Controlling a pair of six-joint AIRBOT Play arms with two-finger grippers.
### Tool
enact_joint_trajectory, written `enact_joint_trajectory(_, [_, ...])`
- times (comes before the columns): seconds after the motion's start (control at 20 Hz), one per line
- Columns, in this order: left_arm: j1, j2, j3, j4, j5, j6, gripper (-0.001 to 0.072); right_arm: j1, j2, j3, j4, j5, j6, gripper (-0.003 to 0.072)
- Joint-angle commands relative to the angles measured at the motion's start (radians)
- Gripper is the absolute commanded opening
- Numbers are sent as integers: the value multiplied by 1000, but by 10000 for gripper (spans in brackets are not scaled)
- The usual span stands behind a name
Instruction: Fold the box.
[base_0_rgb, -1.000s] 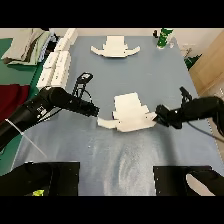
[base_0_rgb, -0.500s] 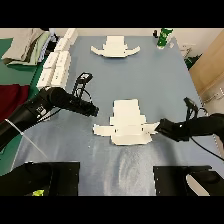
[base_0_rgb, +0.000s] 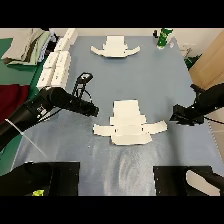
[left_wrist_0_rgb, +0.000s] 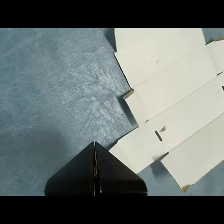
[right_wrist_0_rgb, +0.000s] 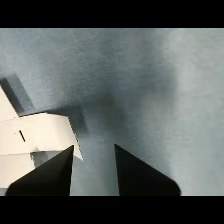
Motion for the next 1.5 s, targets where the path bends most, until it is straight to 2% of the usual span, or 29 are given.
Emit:
enact_joint_trajectory(0.0, [0, 0, 0, 0, 3, 0, 17, -38, -174, 26, 166, -19, -273, 383])
enact_joint_trajectory(0.15, [0, 0, 0, 0, 3, 0, 17, -37, -253, 26, 287, -48, -366, 383])
enact_joint_trajectory(0.4, [0, 0, 0, -4, 5, 0, 17, 4, -293, 24, 320, -89, -380, 377])
enact_joint_trajectory(0.5, [0, 0, 0, -11, 7, 0, 17, 44, -293, 24, 328, -87, -382, 263])
enact_joint_trajectory(0.55, [0, 0, 0, -17, 13, 0, 17, 69, -293, 24, 328, -84, -387, 258])
enact_joint_trajectory(0.6, [0, 0, 0, -27, 24, 0, 18, 93, -293, 24, 329, -81, -392, 170])
enact_joint_trajectory(0.65, [0, 0, 0, -35, 38, 0, 17, 119, -293, 23, 329, -74, -392, 30])
enact_joint_trajectory(0.7, [0, 0, 0, -46, 46, 0, 17, 145, -293, 23, 331, -68, -393, 4])
enact_joint_trajectory(0.8, [2, 0, 0, -66, 56, -1, 20, 206, -270, -1, 352, -48, -407, 4])
enact_joint_trajectory(0.85, [9, 0, 2, -71, 53, -9, 65, 241, -232, -40, 380, -5, -408, 3])
enact_joint_trajectory(0.9, [20, 0, 7, -71, 52, -27, 398, 277, -181, -89, 412, 50, -408, 4])
enact_joint_trajectory(0.95, [39, 0, 16, -71, 52, -35, 531, 322, -120, -145, 427, 113, -406, 3])
enact_joint_trajectory(1.05, [92, 0, 37, -71, 48, -34, 530, 410, -17, -255, 424, 238, -397, 4])
enact_joint_trajectory(1.15, [159, -11, 50, -76, -15, -26, 520, 483, 48, -343, 422, 344, -396, 4])
enact_joint_trajectory(1.35, [296, -58, 48, -283, -225, 188, 524, 557, 100, -367, 421, 374, -387, 4])
enact_joint_trajectory(1.45, [336, -67, 37, -373, -297, 288, 524, 560, 123, -367, 421, 382, -387, 4])
